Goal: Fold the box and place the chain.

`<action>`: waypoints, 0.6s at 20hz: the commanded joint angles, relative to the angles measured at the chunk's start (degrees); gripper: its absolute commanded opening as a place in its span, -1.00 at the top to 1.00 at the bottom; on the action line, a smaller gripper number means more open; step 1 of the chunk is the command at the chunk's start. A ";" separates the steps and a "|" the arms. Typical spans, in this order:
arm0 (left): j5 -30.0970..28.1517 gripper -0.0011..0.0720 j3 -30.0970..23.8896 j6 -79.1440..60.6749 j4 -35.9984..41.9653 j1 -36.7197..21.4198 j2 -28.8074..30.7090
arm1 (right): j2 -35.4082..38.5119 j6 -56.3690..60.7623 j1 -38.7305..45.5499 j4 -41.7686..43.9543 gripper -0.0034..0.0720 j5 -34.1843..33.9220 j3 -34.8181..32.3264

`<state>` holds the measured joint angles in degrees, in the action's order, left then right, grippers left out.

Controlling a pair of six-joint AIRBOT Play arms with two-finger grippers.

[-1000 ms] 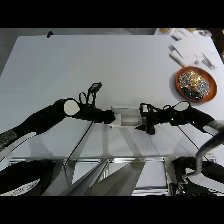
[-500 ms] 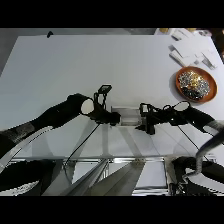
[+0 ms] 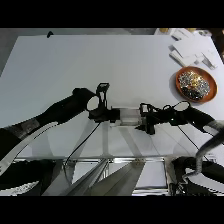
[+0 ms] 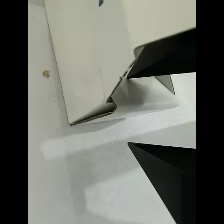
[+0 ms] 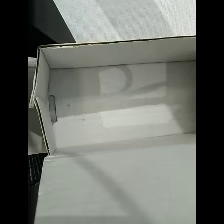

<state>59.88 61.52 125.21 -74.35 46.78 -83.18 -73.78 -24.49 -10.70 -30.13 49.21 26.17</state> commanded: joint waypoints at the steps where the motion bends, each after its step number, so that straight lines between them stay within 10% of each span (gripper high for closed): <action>1: 6.19 -0.21 5.64 8.81 -3.91 0.83 -3.13 | -0.02 0.02 0.00 0.00 0.22 0.02 0.00; 12: 8.55 0.08 10.16 8.83 -7.45 4.74 -10.97 | -0.02 0.02 0.00 0.00 0.22 0.02 0.00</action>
<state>67.07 71.35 133.53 -79.70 51.18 -93.23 -73.78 -24.49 -10.70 -30.13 49.21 26.17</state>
